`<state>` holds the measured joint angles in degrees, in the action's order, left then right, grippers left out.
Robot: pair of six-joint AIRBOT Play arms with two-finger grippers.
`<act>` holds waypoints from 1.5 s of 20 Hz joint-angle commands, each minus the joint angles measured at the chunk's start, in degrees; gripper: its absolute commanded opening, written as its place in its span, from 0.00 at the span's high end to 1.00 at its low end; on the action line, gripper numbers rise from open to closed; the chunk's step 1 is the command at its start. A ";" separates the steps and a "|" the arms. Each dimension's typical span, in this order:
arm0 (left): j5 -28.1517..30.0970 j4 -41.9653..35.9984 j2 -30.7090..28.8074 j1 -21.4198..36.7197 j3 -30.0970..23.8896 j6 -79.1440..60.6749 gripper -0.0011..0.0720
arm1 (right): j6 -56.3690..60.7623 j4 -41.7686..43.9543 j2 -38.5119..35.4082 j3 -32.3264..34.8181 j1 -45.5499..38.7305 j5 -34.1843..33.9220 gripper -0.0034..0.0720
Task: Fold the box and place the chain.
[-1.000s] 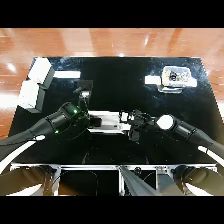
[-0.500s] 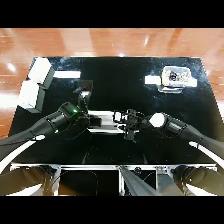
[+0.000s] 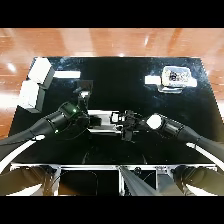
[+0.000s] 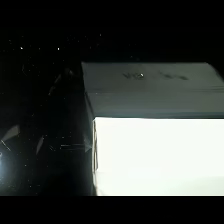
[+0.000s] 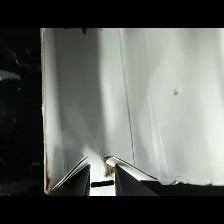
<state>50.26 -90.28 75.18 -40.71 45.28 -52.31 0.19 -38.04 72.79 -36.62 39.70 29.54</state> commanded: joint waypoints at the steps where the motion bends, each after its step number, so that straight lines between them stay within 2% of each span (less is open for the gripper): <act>1: 0.09 -0.20 0.00 -0.04 0.00 -0.17 0.95 | 0.00 1.88 0.87 -0.07 0.68 -1.09 0.70; 4: 0.07 -0.20 0.00 -0.04 0.00 -0.17 0.95 | 0.00 2.49 0.98 -0.07 0.70 -1.73 0.67; 5: 0.07 -0.22 0.00 -0.04 0.00 -0.17 0.95 | 0.00 2.49 0.98 -0.07 0.70 -1.73 0.53; 6: 0.04 -0.22 0.00 -0.04 0.00 -0.17 0.95 | 0.00 2.49 0.98 -0.07 0.70 -1.73 0.45; 8: 0.07 -0.24 0.00 -0.04 0.00 -0.17 0.95 | 0.02 2.49 0.98 -0.07 0.70 -1.70 0.45; 9: 0.07 -0.24 0.00 -0.04 0.00 -0.17 0.95 | 0.02 2.47 0.98 -0.07 0.70 -1.62 0.46; 10: 0.07 -0.24 0.00 -0.04 0.00 -0.17 0.95 | 0.02 2.47 0.98 -0.07 0.70 -1.53 0.63; 11: 0.07 -0.24 0.00 -0.04 0.00 -0.17 0.95 | 0.02 2.47 0.98 -0.07 0.70 -1.53 0.75; 13: 0.07 -0.24 0.00 -0.04 0.00 -0.17 0.95 | 0.02 2.47 0.98 -0.07 0.70 -1.55 0.74; 14: 0.07 -0.24 0.00 -0.04 0.00 -0.17 0.95 | 0.02 2.47 0.98 -0.07 0.70 -1.55 0.66; 15: 0.07 -0.24 0.00 -0.04 0.00 -0.17 0.95 | 0.02 2.47 0.98 -0.07 0.68 -1.55 0.43; 16: 0.07 -0.26 0.00 -0.04 0.00 -0.17 0.95 | 0.02 2.47 0.98 -0.07 0.68 -1.53 0.37; 17: 0.07 -0.24 0.00 -0.04 0.00 -0.17 0.95 | 0.02 2.47 0.98 -0.07 0.68 -1.53 0.48; 19: 0.07 -0.24 0.00 -0.04 0.00 -0.17 0.95 | 0.02 2.43 0.98 -0.07 0.68 -1.55 0.81; 20: 0.07 -0.24 0.00 -0.04 0.00 -0.17 0.95 | 0.04 2.14 0.96 -0.07 0.61 -1.57 0.93; 25: 0.09 -0.24 0.00 -0.04 0.00 -0.17 0.95 | 7.54 -0.57 0.26 -0.07 -4.35 0.83 0.94; 30: 0.13 -0.24 0.00 -0.04 0.00 -0.15 0.95 | 18.10 -1.60 -4.28 -0.09 -11.87 10.10 0.94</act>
